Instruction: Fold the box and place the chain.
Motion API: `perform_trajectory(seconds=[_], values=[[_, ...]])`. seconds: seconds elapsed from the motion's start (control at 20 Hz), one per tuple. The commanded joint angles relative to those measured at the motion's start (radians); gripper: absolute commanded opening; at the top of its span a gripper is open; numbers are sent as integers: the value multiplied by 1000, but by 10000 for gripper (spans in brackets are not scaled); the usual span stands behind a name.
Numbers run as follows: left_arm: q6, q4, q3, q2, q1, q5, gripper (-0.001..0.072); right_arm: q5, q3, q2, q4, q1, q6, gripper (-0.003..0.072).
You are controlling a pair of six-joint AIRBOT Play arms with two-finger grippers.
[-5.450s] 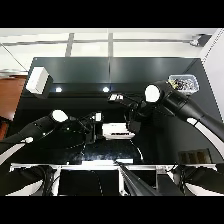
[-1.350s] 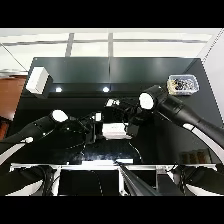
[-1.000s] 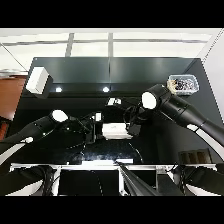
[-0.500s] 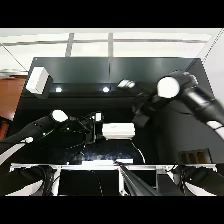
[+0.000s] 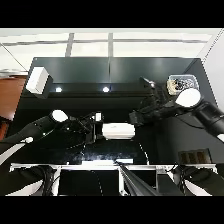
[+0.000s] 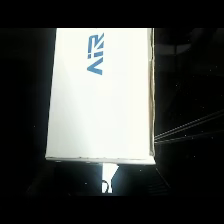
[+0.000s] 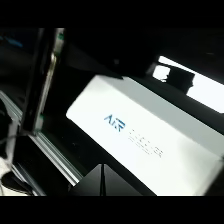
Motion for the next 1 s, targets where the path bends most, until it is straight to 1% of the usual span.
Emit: perform_trajectory(seconds=[0.0, 0.15, 0.35, 0.65, 0.95], values=[[0, 0, 0, 0, 0, 0, 389, -121, -39, -70, 118, 49, 53, 25], [0, 0, 0, 0, 0, 0, 389, -98, -40, -116, 114, 66, 53, 25], [0, 0, 0, 0, 0, 0, 388, -81, -41, -146, -30, 74, 136, 25], [0, 0, 0, 0, 0, 0, 388, -69, -45, -147, -45, 75, 138, 25], [0, 0, 0, 0, 0, 0, 389, -94, -45, -174, -48, 109, 138, 25]])
